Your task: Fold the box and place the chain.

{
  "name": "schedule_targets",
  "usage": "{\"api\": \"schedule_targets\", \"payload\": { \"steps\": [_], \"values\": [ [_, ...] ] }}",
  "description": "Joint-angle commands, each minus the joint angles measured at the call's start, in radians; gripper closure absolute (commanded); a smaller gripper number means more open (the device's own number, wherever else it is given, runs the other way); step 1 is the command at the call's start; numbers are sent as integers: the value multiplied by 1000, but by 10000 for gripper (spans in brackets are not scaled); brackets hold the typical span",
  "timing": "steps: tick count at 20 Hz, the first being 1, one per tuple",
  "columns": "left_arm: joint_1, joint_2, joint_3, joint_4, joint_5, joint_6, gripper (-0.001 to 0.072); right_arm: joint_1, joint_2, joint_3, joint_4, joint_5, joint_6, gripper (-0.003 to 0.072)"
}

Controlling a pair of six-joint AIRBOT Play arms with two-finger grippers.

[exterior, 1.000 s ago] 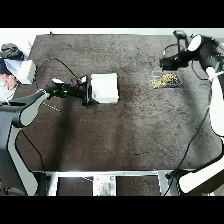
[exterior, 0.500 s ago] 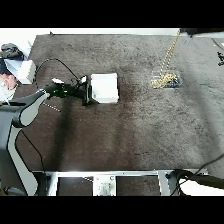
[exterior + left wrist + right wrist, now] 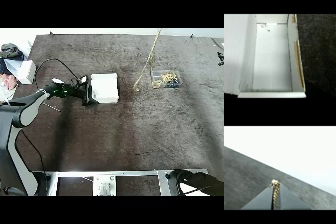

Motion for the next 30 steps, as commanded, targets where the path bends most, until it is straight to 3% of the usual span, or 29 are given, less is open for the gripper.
{"api": "schedule_targets", "payload": {
  "steps": [1, 12, 21, 30],
  "values": [
    [1, 0, 0, 0, 0, 0, 372, 78, -3, 0, 0, -10, -11, 672],
    [1, 0, 0, 0, 0, 0, 372, 213, -121, 0, 18, -139, -11, 671],
    [1, 0, 0, 0, 0, 0, 372, 215, -127, 0, 18, -276, -11, 672],
    [1, 0, 0, 0, 0, 0, 372, 215, -127, 0, 18, -310, -30, 671]
  ]
}}
